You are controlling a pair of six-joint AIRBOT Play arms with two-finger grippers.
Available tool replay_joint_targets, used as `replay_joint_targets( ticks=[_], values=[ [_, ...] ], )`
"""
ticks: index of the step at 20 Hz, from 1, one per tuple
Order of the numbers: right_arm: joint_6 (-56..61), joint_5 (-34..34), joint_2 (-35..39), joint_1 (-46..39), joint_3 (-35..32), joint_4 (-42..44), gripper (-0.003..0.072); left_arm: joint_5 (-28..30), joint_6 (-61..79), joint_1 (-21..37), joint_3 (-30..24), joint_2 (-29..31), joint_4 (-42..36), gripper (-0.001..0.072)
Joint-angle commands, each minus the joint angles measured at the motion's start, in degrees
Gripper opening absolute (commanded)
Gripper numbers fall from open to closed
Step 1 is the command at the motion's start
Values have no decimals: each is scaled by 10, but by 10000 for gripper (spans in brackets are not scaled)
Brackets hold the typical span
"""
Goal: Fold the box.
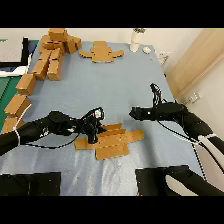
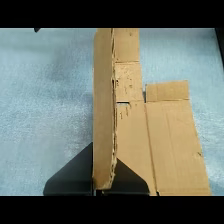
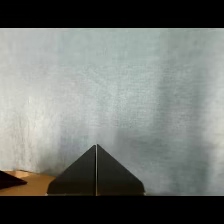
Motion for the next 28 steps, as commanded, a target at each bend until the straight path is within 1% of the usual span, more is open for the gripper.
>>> replay_joint_targets(
  ticks=[1,3,4,7,9,11,12,14,16,19,21,22,23,24,25,26,28],
  values=[
    [7,-37,0,0,1,-1,7,-2,-3,0,0,0,1,11],
    [58,-60,0,0,2,-15,6,-2,-3,0,0,0,1,12],
    [93,-83,0,0,3,-33,6,-2,-3,0,0,0,1,11],
    [193,-189,7,7,21,-129,6,-2,-3,0,0,0,1,11],
    [281,-248,39,30,29,-215,6,-2,-3,0,0,0,1,11],
    [296,-292,89,68,30,-247,6,-2,-3,0,0,0,1,12],
    [296,-303,114,96,29,-255,6,-2,-3,0,0,0,1,11],
    [287,-307,169,184,27,-290,6,-2,-3,0,0,0,1,11],
    [271,-293,213,283,12,-331,5,-2,-3,0,0,0,1,11],
    [143,-217,255,445,-43,-341,5,-2,-3,0,0,0,1,11],
    [91,-176,250,534,-75,-380,12,-2,-3,0,0,0,1,11],
    [73,-166,242,567,-85,-405,152,-2,-3,0,0,0,1,11],
    [66,-153,229,595,-93,-444,440,-2,-3,0,0,0,1,11],
    [64,-141,216,612,-96,-485,549,-2,-3,0,0,0,1,11],
    [64,-128,200,622,-96,-534,549,-2,-3,0,0,0,1,11],
    [64,-108,186,623,-96,-565,549,-2,-3,0,0,0,1,11],
    [64,-71,158,623,-96,-597,549,-2,-3,0,0,0,1,11]
  ],
)
